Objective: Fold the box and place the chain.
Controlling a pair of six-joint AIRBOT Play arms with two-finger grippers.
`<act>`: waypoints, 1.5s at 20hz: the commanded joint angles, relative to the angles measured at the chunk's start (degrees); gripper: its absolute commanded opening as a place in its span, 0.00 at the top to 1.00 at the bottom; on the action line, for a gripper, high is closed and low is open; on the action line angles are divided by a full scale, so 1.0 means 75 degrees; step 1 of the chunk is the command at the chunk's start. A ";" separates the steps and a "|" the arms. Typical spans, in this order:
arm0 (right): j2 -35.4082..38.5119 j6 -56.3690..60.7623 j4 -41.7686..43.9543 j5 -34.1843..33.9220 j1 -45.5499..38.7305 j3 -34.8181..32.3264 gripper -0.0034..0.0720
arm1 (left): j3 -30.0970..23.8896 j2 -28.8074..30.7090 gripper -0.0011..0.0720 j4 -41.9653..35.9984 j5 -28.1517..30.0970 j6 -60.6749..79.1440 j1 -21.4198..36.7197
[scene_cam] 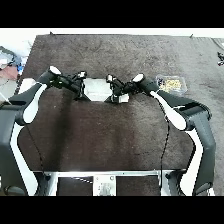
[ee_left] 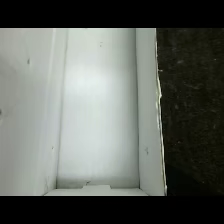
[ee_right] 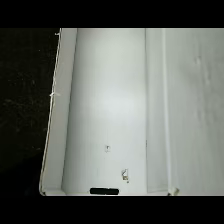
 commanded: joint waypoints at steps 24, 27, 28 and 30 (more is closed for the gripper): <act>0.0003 -0.0003 -0.0052 0.0023 0.0009 -0.0003 0.33 | 0.0003 -0.0006 0.35 0.0428 -0.0023 -0.0128 0.0012; 0.0108 -0.0175 -0.0297 -0.0102 0.0009 -0.0003 0.00 | 0.0003 -0.0006 0.35 0.0428 -0.0029 -0.0128 0.0012; 0.0195 -0.0172 -0.0466 -0.0122 0.0009 -0.0003 0.00 | 0.0006 -0.0006 0.35 0.0431 -0.0029 -0.0128 0.0012; 0.0417 -0.0122 -0.1116 -0.0119 0.0009 -0.0003 0.00 | 0.0006 -0.0006 0.35 0.0431 -0.0026 -0.0128 0.0012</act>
